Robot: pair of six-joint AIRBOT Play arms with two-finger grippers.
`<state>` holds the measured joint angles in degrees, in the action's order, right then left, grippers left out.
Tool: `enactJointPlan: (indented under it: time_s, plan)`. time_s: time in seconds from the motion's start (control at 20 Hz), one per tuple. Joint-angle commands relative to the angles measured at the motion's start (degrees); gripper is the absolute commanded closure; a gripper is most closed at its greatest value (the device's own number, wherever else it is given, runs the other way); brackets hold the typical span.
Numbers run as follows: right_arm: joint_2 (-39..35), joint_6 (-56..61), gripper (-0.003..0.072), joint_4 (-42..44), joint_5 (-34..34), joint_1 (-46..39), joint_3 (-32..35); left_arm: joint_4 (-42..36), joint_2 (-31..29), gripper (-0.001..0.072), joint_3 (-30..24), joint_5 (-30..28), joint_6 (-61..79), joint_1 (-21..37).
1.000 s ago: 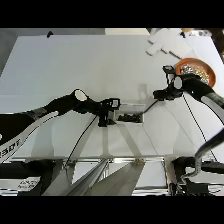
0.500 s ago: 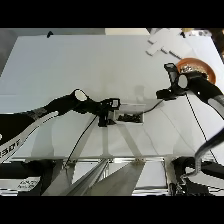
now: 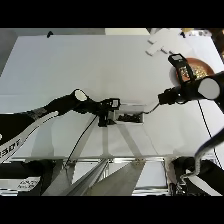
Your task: Fold the box and place the chain.
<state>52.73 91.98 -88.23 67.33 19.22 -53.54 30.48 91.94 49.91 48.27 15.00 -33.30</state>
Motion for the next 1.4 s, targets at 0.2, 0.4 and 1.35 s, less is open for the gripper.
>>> enactJointPlan:
  time_s: [0.2,0.4,1.35]
  plan:
    - [-9.22,8.76,0.0674,4.98,-1.03,16.13,0.00,0.02,0.00,0.0701,-0.02,0.00,0.00,0.00]
    - [-9.20,12.26,0.0674,6.43,-11.56,23.43,0.00,0.02,0.00,0.0701,-0.02,0.00,0.00,0.00]
    - [6.03,16.24,0.0508,0.61,-15.58,26.01,1.49,0.02,0.00,0.0701,-0.02,0.00,0.00,0.00]
